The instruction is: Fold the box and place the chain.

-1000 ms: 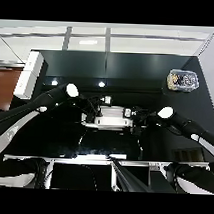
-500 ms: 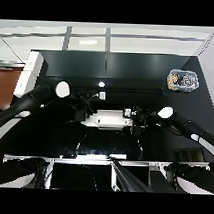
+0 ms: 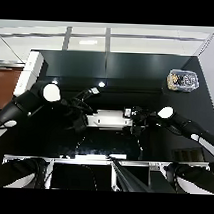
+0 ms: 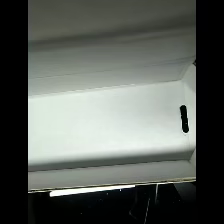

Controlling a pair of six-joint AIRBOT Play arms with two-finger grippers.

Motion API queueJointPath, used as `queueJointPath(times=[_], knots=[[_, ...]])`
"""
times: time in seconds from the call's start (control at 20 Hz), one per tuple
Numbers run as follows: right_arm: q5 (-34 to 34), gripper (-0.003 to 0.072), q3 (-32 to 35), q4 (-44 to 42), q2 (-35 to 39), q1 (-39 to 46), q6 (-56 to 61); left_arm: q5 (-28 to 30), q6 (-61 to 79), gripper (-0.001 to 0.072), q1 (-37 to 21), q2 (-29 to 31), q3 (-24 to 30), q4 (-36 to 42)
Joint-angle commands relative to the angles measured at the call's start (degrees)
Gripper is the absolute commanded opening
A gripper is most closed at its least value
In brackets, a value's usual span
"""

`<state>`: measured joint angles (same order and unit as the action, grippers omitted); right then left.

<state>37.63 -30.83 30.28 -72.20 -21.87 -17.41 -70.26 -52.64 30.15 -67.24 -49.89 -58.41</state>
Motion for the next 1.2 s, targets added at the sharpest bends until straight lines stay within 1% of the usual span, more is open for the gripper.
queueJointPath(times=[0.0, 0.05, 0.15, 0.25, 0.3, 0.35, 0.45, 0.65, 0.7, 0.8, 0.85, 0.9, 1.0, 1.15], knots=[[0.0, 0.0247, 0.0, 0.0, 0.0, 0.0, 0.0, 9.5, 2.4, 0.003, 0.0, 0.3, 6.3, 22.4], [0.0, 0.0247, 0.0, 0.0, 0.0, 0.0, 0.0, 14.9, 2.4, 0.003, -0.1, 0.3, 7.3, 22.9], [0.0, 0.0247, 0.0, 0.0, 0.0, 0.0, 0.0, 27.8, 3.4, 0.0034, -0.7, 0.3, 8.6, 23.8], [0.0, 0.0247, 0.0, 0.0, 0.0, 0.0, 0.0, 38.3, 3.4, 0.0035, -0.6, -0.3, 8.6, 27.3], [0.0, 0.0247, 0.0, 0.0, 0.0, 0.0, 0.0, 40.4, 3.5, 0.0035, -0.5, -0.8, 8.6, 29.1], [0.0, 0.0247, 0.0, 0.0, 0.0, 0.0, 0.0, 41.3, 3.8, 0.0035, -0.5, -1.7, 8.0, 28.9], [0.0, 0.0247, 0.0, 0.0, 0.0, 0.0, 0.0, 39.7, 6.6, 0.0033, -0.4, -4.0, 7.0, 26.9], [0.0, 0.0247, 0.0, 0.0, 0.0, 0.0, 0.0, 38.8, 7.3, 0.0033, -0.2, -8.3, 6.3, 20.2], [0.0, 0.0247, 0.0, 0.0, 0.0, 0.0, 0.0, 37.2, 7.3, 0.0033, -0.2, -9.4, 5.7, 17.6], [0.0, 0.0247, 0.0, 0.0, 0.0, 0.0, 0.0, 31.2, 7.3, 0.0034, -0.2, -12.4, 3.8, 13.8], [0.0, 0.0247, 0.0, 0.0, 0.0, 0.0, 0.0, 29.4, 7.3, 0.0033, -0.2, -13.6, 2.6, 12.9], [0.0, 0.0247, 0.0, 0.0, 0.0, 0.0, 0.0, 29.2, 7.3, 0.0032, -0.2, -14.2, 1.5, 12.2], [0.0, 0.0247, 0.0, 0.0, 0.0, 0.0, 0.0, 29.7, 7.2, 0.0032, -0.9, -13.7, -1.0, 9.8], [0.0, 0.0247, 0.0, 0.0, 0.0, 0.0, 0.0, 25.5, 4.4, 0.0031, -3.5, -10.4, -4.0, 5.4]])
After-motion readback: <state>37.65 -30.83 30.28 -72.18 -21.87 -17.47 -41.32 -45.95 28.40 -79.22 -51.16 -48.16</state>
